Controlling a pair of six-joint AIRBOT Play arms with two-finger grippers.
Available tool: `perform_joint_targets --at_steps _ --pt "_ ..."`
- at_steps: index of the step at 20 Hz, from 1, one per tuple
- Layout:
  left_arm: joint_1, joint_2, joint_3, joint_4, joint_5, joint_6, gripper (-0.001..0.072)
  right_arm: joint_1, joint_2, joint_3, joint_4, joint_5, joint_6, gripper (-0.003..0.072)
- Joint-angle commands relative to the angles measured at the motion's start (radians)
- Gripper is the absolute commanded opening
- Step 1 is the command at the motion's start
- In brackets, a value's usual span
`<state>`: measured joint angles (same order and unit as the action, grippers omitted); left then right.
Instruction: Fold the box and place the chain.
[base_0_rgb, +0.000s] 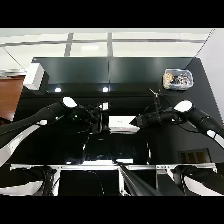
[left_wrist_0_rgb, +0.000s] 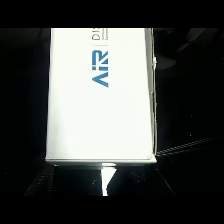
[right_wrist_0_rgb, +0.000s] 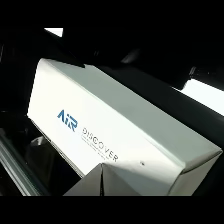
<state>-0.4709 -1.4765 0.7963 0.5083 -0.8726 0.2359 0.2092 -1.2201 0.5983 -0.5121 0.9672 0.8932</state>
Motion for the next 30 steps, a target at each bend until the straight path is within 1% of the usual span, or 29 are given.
perform_joint_targets --at_steps 1,3,5,6,7,9,11,12,13,15,17,18,21,23,25,27,29,30 --pt "0.001 0.0 0.001 -0.001 0.0 0.0 0.0405 -0.001 0.024 0.021 -0.031 0.043 -0.01 0.0013" --pt "0.001 0.0 0.001 -0.001 -0.003 -0.003 0.0403 -0.016 0.084 0.1 -0.072 0.133 -0.01 0.0013" --pt "0.002 0.003 0.002 0.0 -0.001 -0.008 0.0408 -0.058 0.158 0.195 -0.172 0.217 -0.006 0.0013" --pt "0.002 0.008 0.002 0.002 0.003 -0.008 0.0472 -0.085 0.194 0.23 -0.234 0.245 0.006 0.0013" --pt "0.002 0.018 0.002 0.005 0.006 -0.008 0.072 -0.119 0.232 0.252 -0.294 0.26 0.032 0.0013" --pt "0.006 0.055 0.002 0.055 0.008 -0.008 0.0716 -0.188 0.294 0.256 -0.389 0.29 0.088 0.0013" --pt "0.008 0.121 0.002 0.152 0.003 -0.03 0.0716 -0.254 0.323 0.256 -0.48 0.36 0.128 0.0013" --pt "0.008 0.159 0.002 0.177 -0.001 -0.077 0.0716 -0.285 0.327 0.255 -0.516 0.386 0.147 0.0013" --pt "0.006 0.193 0.002 0.172 -0.006 -0.099 0.0716 -0.312 0.327 0.255 -0.533 0.398 0.159 0.0013" --pt "-0.016 0.225 0.017 0.108 -0.039 -0.109 0.0682 -0.345 0.327 0.25 -0.531 0.362 0.188 0.0013" --pt "-0.046 0.204 0.069 0.051 -0.048 -0.109 0.0682 -0.346 0.327 0.243 -0.487 0.309 0.21 0.0013" --pt "-0.065 0.181 0.105 0.049 -0.048 -0.114 0.0682 -0.346 0.327 0.242 -0.456 0.29 0.209 0.0013" --pt "-0.128 0.067 0.232 0.05 -0.045 -0.222 0.0685 -0.345 0.327 0.242 -0.431 0.247 0.209 0.0013" --pt "-0.141 -0.014 0.316 0.052 -0.041 -0.297 0.0692 -0.345 0.327 0.242 -0.431 0.248 0.209 0.0013" --pt "-0.141 -0.08 0.385 0.095 -0.057 -0.419 0.0693 -0.345 0.327 0.242 -0.431 0.255 0.209 0.0013" --pt "-0.145 -0.121 0.427 0.153 -0.135 -0.455 0.0693 -0.345 0.327 0.242 -0.431 0.26 0.209 0.0013" --pt "-0.153 -0.129 0.43 0.187 -0.154 -0.473 0.0693 -0.345 0.327 0.242 -0.434 0.261 0.206 0.0013" --pt "-0.159 -0.13 0.43 0.237 -0.154 -0.472 0.0693 -0.345 0.327 0.242 -0.435 0.261 0.206 0.0013"
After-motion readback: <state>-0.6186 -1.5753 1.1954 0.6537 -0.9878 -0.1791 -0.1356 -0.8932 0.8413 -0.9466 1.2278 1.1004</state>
